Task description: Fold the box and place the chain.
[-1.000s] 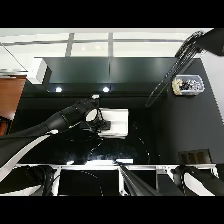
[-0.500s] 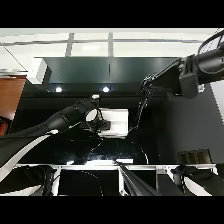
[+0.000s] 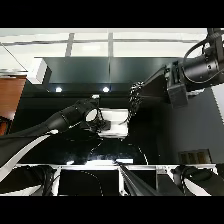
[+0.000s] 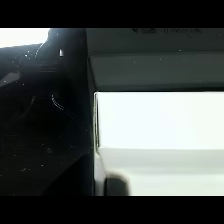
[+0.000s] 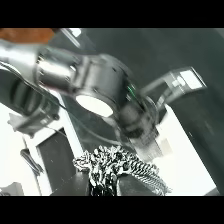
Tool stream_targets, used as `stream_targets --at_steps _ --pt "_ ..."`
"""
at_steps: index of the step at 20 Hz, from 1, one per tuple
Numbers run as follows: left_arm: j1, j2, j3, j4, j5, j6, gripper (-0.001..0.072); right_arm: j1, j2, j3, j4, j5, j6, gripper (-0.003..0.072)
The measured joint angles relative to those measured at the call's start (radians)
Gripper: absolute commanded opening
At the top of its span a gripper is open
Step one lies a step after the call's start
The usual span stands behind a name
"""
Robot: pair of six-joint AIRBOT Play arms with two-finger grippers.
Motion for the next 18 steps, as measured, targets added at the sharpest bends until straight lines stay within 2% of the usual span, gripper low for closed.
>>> stream_targets --at_steps 13,18 --pt "0.000 0.000 0.000 0.000 0.000 0.000 0.0028 0.013 0.000 0.009 0.159 -0.238 0.000 0.0003" --pt "0.000 0.000 0.000 0.000 0.000 0.000 0.0028 0.013 0.000 0.013 0.153 -0.261 0.000 0.0002"
